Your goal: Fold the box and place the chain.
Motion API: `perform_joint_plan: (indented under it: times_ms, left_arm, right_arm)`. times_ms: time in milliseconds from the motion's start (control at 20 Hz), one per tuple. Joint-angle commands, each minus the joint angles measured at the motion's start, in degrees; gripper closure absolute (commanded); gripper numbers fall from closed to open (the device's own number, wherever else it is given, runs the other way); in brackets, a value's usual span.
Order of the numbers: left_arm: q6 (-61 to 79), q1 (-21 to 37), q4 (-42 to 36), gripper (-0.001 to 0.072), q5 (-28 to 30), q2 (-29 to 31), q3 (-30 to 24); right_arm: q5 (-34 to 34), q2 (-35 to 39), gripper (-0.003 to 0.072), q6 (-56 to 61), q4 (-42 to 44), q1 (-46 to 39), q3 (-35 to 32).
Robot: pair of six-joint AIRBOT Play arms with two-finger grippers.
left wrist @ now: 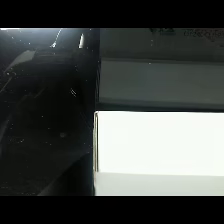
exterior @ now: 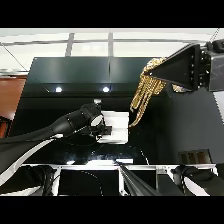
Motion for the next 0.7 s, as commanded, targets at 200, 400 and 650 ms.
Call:
perform_joint_plan:
  times_ms: [200,400,650]
  left_arm:
    - [0.0,0.0,0.0,0.0682,0.0,0.0,0.0]
    - [0.0,0.0,0.0,0.0683,0.0,0.0,0.0]
    - [0.0,0.0,0.0,0.0682,0.0,0.0,0.0]
  right_arm:
    - [-2.1,0.0,0.068,-1.0,4.7,0.1,-0.3]
    - [-3.0,0.0,0.068,-1.0,5.9,0.1,-0.3]
    - [-4.4,0.0,0.0679,-1.3,10.5,0.2,-0.3]
